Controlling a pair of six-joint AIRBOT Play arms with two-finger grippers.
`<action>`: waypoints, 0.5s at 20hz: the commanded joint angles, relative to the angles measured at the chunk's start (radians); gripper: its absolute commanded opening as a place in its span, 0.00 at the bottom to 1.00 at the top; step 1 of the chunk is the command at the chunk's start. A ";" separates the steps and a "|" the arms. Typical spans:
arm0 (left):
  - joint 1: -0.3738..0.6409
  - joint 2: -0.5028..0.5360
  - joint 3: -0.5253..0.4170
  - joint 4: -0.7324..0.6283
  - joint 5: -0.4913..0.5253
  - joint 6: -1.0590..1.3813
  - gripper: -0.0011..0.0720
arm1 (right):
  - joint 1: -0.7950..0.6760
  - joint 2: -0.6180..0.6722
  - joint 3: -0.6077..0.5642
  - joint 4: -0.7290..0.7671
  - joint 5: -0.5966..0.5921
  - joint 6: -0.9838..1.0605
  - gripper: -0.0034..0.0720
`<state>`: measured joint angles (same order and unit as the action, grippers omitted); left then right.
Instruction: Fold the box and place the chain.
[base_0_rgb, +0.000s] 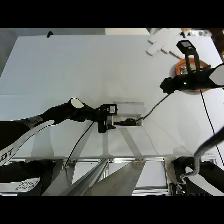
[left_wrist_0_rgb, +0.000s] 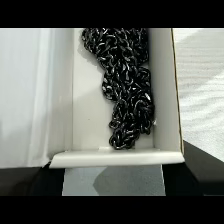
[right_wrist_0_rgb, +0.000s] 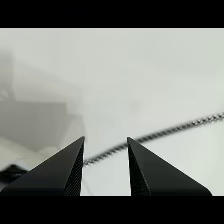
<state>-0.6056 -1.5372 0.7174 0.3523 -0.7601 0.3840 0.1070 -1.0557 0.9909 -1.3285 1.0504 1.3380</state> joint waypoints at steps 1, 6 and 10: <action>0.000 0.001 0.000 0.000 0.000 0.000 0.03 | -0.040 -0.127 0.005 -0.131 0.010 0.093 0.40; 0.000 0.001 0.000 0.000 0.000 0.000 0.03 | -0.040 -0.291 0.003 -0.206 0.003 0.159 0.71; 0.000 0.001 0.000 0.000 0.000 0.000 0.03 | -0.040 -0.365 0.000 -0.213 -0.023 0.192 0.58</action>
<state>-0.6056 -1.5372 0.7177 0.3523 -0.7601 0.3836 0.0681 -1.3632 0.9928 -1.5135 1.0477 1.4849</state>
